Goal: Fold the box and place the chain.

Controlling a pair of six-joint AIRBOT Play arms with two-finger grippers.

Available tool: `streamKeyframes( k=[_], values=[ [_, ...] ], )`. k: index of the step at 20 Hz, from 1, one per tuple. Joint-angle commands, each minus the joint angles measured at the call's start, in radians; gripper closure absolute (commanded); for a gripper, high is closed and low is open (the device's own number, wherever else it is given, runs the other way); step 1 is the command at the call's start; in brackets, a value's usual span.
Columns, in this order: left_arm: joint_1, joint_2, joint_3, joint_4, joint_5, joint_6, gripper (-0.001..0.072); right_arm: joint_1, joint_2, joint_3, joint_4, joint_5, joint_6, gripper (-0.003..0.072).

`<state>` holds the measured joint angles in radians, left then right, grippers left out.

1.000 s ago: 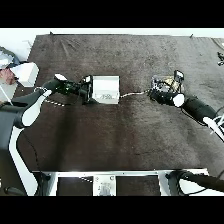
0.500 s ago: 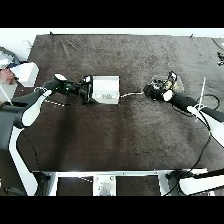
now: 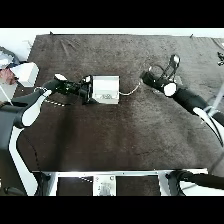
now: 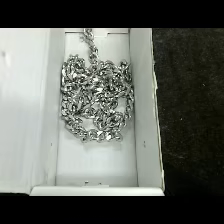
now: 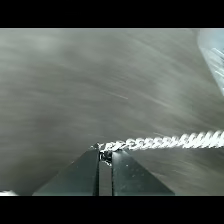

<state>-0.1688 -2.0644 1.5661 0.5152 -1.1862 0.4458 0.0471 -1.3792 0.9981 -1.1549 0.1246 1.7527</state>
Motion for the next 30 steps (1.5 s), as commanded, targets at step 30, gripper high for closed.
streamKeyframes(
  k=[30],
  values=[
    [0.000, 0.000, 0.000, 0.000, 0.000, 0.000, 0.0347, 0.374, 0.206, 0.056, -0.147, -0.320, 0.006, 0.0701]
  ],
)
